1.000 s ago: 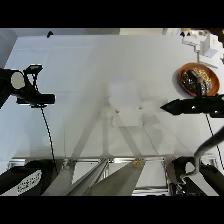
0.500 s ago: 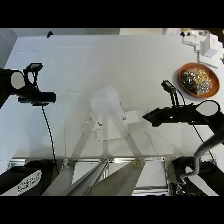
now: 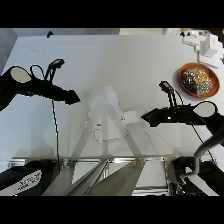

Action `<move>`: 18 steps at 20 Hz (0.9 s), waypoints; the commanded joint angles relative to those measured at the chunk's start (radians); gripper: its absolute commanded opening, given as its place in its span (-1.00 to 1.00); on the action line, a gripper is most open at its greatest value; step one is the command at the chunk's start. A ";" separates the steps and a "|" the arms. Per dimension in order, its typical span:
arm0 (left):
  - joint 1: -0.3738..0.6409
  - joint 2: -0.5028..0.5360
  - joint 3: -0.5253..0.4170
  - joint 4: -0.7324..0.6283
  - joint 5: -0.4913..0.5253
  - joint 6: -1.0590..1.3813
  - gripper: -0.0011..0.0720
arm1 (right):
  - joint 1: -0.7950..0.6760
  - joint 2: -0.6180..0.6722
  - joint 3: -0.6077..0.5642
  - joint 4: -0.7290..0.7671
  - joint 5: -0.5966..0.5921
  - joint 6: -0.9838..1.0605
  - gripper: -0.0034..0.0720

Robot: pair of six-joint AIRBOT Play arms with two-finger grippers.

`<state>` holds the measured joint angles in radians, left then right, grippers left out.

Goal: Fold the box and place the chain.

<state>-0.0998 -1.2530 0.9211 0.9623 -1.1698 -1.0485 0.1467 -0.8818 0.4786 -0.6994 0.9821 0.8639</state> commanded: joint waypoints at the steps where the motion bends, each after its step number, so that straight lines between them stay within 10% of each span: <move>1: -0.001 -0.085 -0.001 -0.239 -0.156 0.305 0.83 | 0.002 0.001 0.000 0.000 0.006 0.000 -0.87; 18: -0.054 -0.398 -0.001 -0.503 -0.319 0.622 0.74 | 0.002 0.001 0.000 0.001 0.024 0.000 -0.87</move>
<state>-0.1261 -1.6337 0.9211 0.4854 -1.4666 -0.4919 0.1471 -0.8818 0.4786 -0.6987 1.0019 0.8639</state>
